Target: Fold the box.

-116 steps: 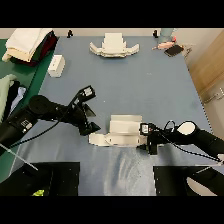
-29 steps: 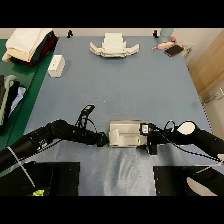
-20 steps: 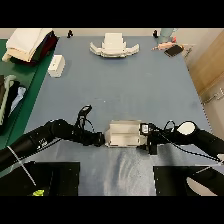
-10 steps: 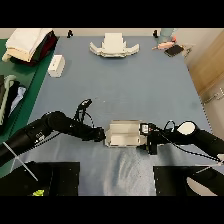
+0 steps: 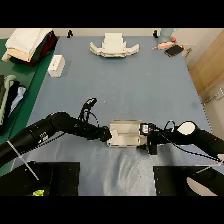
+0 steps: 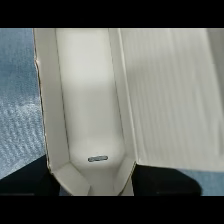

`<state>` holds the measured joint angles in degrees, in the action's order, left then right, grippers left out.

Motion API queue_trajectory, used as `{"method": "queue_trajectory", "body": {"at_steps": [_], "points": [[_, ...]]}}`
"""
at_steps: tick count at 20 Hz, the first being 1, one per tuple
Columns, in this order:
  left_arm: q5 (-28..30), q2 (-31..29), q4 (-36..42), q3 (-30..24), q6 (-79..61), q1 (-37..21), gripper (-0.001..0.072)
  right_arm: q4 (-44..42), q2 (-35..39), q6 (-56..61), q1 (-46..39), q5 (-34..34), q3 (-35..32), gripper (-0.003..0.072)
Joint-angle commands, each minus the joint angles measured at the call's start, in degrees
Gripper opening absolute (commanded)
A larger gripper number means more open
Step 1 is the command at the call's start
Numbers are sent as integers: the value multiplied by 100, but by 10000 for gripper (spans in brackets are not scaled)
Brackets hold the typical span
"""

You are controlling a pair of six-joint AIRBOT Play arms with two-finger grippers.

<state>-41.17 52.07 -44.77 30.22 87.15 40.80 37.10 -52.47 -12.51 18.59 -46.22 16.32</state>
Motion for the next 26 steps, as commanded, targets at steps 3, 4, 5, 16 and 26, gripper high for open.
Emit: {"method": "queue_trajectory", "body": {"at_steps": [3, 4, 5, 16, 26], "points": [[356, 245, 46, 11, 22, 50, 533, 0, 4, 2, 7, -2, 4, 515], [319, 302, -63, 28, 186, 122, 533, -2, 4, 2, 7, -2, 4, 514], [319, 339, -243, 70, 428, 229, 533, 0, 4, 2, 7, -2, 4, 514], [-240, 988, -3147, 1045, 4013, 1554, 532, 0, 4, 2, 7, -2, 4, 515], [-1067, 1908, -3926, 1810, 5075, 1923, 531, -2, 4, 2, 7, -2, 4, 514]]}}
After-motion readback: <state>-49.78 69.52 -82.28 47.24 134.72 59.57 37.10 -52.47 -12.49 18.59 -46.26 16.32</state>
